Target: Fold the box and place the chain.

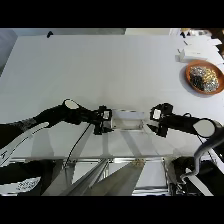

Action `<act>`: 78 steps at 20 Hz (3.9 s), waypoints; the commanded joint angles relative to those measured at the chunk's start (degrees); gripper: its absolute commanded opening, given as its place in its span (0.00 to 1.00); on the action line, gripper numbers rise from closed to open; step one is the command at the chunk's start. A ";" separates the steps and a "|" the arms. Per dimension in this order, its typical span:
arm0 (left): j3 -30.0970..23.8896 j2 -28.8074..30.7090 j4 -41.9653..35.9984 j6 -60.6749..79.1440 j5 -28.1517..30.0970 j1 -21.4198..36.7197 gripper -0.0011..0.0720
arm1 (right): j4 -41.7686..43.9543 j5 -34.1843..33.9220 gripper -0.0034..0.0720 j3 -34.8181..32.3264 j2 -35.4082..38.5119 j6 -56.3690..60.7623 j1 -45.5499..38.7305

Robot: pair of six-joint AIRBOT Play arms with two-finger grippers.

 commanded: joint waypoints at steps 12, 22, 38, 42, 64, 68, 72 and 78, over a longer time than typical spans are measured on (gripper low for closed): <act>-0.02 0.02 -0.20 -0.09 0.20 0.07 0.21 | 23.98 -7.06 0.06 0.00 -8.09 5.03 0.02; -0.02 0.02 -0.20 -0.09 0.22 0.07 0.21 | 29.24 -11.76 0.07 0.15 -20.06 5.70 0.02; -0.02 0.02 -0.20 -0.09 0.20 0.07 0.21 | -15.39 14.91 0.42 3.37 -3.23 2.75 0.02; -0.02 0.02 -0.20 -0.09 0.20 0.07 0.21 | -4.31 10.78 0.36 1.92 -4.28 -6.27 0.02; -0.02 0.02 -0.20 -0.09 0.20 0.07 0.21 | 15.34 -3.58 0.25 1.49 -19.71 -16.41 7.34; -0.02 0.02 -0.20 -0.09 0.20 0.07 0.21 | 17.51 -7.06 0.26 1.49 -21.99 -17.40 8.96; -0.02 0.02 -0.20 -0.09 0.20 0.07 0.21 | 18.27 -7.74 0.31 1.49 -22.03 -17.38 8.96; -0.02 0.02 -0.20 -0.09 0.22 0.07 0.21 | 16.98 -6.75 0.49 1.49 -21.27 -15.06 8.94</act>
